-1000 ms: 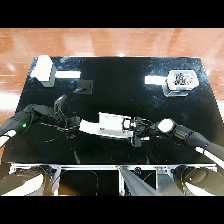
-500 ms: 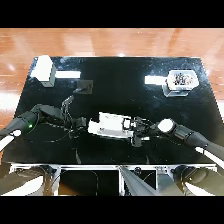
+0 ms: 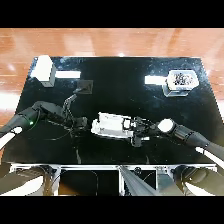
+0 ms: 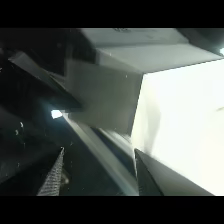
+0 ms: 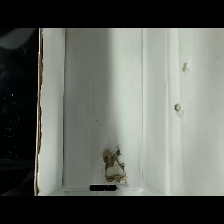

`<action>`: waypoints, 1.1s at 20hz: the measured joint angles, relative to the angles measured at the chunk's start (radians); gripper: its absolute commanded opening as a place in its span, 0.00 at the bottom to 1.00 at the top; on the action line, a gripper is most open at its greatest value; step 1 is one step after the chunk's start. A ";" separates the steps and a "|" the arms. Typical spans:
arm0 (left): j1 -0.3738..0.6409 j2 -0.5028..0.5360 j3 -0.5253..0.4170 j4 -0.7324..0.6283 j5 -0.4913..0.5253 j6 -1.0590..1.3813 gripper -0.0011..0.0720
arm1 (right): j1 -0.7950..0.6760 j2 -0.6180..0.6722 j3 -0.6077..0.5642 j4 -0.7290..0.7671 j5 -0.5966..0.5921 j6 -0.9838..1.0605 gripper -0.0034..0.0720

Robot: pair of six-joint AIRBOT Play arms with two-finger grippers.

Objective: Fold the box and place the chain.

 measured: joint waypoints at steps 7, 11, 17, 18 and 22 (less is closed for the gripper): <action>-0.031 0.001 0.062 -0.029 0.061 0.009 0.86 | 0.000 0.000 0.000 0.000 0.000 0.000 0.85; -0.077 0.001 0.071 -0.033 0.058 0.011 0.86 | 0.000 0.000 0.000 0.000 0.000 0.000 0.85; -0.105 0.001 0.097 -0.032 0.043 0.011 0.86 | 0.000 0.000 0.000 0.000 0.000 0.000 0.85; -0.107 0.001 0.100 -0.032 0.043 0.011 0.86 | 0.000 0.000 0.000 0.000 0.000 0.000 0.85; -0.129 0.001 0.105 -0.031 0.042 0.011 0.86 | 0.000 0.000 0.000 0.000 0.000 0.000 0.85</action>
